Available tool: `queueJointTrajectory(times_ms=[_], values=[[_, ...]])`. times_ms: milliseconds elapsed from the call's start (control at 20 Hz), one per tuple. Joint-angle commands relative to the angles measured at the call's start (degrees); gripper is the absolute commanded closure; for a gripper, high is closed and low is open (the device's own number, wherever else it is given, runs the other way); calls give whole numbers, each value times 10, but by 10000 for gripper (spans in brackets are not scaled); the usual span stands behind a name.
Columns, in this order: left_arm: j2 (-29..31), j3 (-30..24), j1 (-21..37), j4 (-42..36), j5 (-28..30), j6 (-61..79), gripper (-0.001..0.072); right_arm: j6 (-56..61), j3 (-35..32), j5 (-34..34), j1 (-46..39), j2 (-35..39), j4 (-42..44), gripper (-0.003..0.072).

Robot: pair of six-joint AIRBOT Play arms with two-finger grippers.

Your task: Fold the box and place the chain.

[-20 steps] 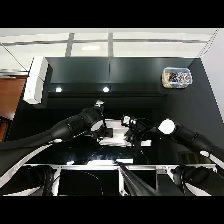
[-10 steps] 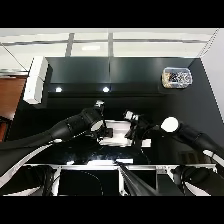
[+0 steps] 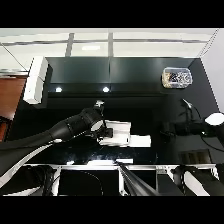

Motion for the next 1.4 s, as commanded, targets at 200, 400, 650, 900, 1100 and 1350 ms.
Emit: queueJointTrajectory(times_ms=[200,400,650,900,1100,1350], values=[[0,0,0,0,0,0,681,-8,-55,10,105,-102,165,669],[0,0,0,0,0,0,681,-68,-47,-27,184,-120,247,667],[0,0,0,0,-2,0,681,-151,26,80,191,-120,246,40],[0,0,0,0,-2,0,681,-108,40,2,248,-120,256,46],[0,0,0,0,-2,0,681,-51,46,-81,330,-120,251,62],[0,0,0,0,-2,0,681,175,93,-179,418,-120,96,188]])
